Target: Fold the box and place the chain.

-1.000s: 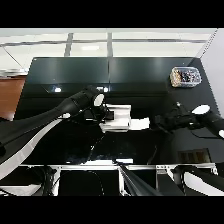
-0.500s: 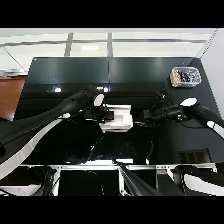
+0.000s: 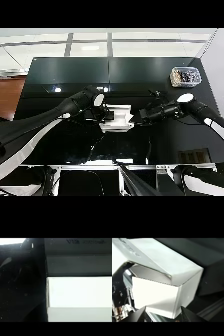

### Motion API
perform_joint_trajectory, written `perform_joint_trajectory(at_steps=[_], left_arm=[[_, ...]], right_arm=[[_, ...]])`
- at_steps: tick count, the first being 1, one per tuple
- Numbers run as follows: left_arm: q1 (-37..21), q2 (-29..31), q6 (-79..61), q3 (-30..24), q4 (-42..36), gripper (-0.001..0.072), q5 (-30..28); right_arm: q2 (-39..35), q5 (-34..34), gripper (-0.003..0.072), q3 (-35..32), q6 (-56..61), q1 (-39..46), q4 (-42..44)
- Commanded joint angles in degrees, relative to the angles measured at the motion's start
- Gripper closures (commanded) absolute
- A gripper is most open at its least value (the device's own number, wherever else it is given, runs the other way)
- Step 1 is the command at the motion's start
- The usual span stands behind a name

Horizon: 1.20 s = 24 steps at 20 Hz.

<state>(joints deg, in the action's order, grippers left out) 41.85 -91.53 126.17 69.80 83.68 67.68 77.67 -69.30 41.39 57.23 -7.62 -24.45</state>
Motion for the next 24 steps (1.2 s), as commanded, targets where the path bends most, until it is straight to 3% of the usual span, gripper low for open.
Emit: perform_joint_trajectory(at_steps=[1, 2, 8, 14, 22, 23, 24], left_arm=[[-0.04, 0.02, 0.0, 0.02, 0.0, 0.0684, -0.02], [-0.04, 0.02, 0.0, 0.02, 0.0, 0.0684, -0.02], [-0.04, 0.02, 0.0, 0.02, 0.0, 0.0684, -0.04], [-0.04, 0.0, 0.0, 0.02, 0.02, 0.0684, -0.15], [-0.04, 0.0, 0.0, 0.02, 0.02, 0.0683, -0.13], [-0.04, 0.0, 0.0, 0.02, 0.02, 0.0683, -0.13], [-0.04, 0.0, 0.0, 0.02, 0.02, 0.0684, -0.13]], right_arm=[[0.04, 2.99, 0.0219, 1.55, 3.67, -2.82, -1.92], [0.04, 3.63, 0.0367, 2.1, 5.33, -3.61, -4.04], [0.04, 6.95, 0.0378, 7.26, 16.55, -7.87, -14.45], [0.68, 10.03, 0.0379, 12.98, 34.53, -16.11, -30.82], [8.2, 4.59, 0.0388, 24.72, 58.84, -28.11, -52.72], [8.61, 4.09, 0.0404, 24.81, 60.89, -28.5, -53.27], [9.01, 3.41, 0.0491, 24.81, 61.75, -28.61, -53.37]])
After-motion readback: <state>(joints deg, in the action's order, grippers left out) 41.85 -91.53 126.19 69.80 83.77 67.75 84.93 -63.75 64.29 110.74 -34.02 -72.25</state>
